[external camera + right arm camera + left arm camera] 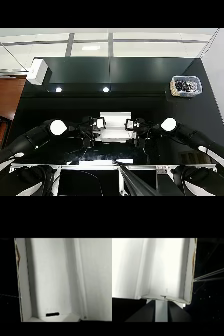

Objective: Fold the box and place the chain.

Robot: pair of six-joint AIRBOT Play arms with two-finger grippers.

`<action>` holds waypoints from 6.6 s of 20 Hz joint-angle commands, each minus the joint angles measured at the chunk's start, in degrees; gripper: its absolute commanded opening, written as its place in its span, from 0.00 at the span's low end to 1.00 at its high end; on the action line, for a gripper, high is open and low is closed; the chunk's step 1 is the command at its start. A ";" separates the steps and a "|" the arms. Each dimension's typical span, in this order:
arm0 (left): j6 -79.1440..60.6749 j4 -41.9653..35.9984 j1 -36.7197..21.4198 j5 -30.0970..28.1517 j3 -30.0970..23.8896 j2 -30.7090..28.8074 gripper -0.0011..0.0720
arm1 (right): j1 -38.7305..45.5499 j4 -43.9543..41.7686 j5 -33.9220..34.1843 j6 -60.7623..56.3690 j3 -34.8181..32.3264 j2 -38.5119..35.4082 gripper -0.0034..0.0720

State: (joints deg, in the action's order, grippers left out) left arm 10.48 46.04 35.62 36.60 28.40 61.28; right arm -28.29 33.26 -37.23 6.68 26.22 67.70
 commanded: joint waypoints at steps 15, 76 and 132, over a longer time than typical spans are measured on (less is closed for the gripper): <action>-4.11 -13.44 0.74 -1.92 0.11 4.52 0.60 | -0.04 0.00 -0.02 -0.02 -0.04 0.00 0.63; 87.08 17.94 2.84 9.38 13.51 5.99 0.82 | -0.04 -0.02 0.02 -0.04 -0.02 0.02 0.63; 126.38 40.74 15.72 25.62 28.06 20.06 0.05 | -0.02 0.15 -1.68 -2.10 0.11 -0.48 0.94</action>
State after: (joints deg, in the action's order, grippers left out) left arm 137.27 86.67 51.31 61.47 56.49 81.34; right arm -28.29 33.30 -37.54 5.93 26.22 67.59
